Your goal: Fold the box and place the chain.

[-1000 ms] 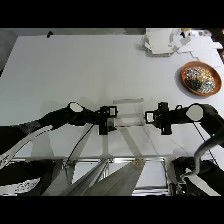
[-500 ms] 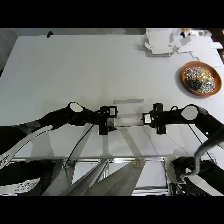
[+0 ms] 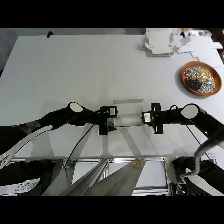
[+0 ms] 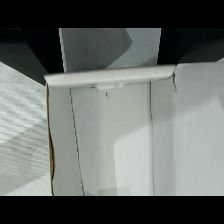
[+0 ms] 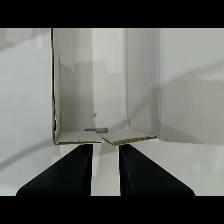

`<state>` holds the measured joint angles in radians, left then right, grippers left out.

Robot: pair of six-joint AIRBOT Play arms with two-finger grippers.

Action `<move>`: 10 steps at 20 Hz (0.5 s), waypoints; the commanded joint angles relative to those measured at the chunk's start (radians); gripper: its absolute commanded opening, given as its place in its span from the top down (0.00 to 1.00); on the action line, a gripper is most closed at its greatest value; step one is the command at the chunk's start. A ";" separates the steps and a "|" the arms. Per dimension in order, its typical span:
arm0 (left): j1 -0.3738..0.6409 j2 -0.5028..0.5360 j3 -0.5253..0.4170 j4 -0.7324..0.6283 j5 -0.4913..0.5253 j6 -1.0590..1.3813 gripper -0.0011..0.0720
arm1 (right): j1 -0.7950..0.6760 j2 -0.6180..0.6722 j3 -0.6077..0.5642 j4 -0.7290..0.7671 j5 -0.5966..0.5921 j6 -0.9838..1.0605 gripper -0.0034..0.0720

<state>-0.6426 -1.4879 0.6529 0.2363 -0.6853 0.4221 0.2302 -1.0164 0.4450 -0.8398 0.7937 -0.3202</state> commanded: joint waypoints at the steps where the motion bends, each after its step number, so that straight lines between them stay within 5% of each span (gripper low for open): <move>1: 0.000 0.001 0.000 0.000 0.000 0.000 0.80 | 0.000 -0.021 0.000 0.094 0.007 -0.055 0.75; 10: 0.000 0.001 0.000 0.000 0.000 0.000 0.80 | 0.000 -0.084 0.000 0.193 0.006 -0.118 0.68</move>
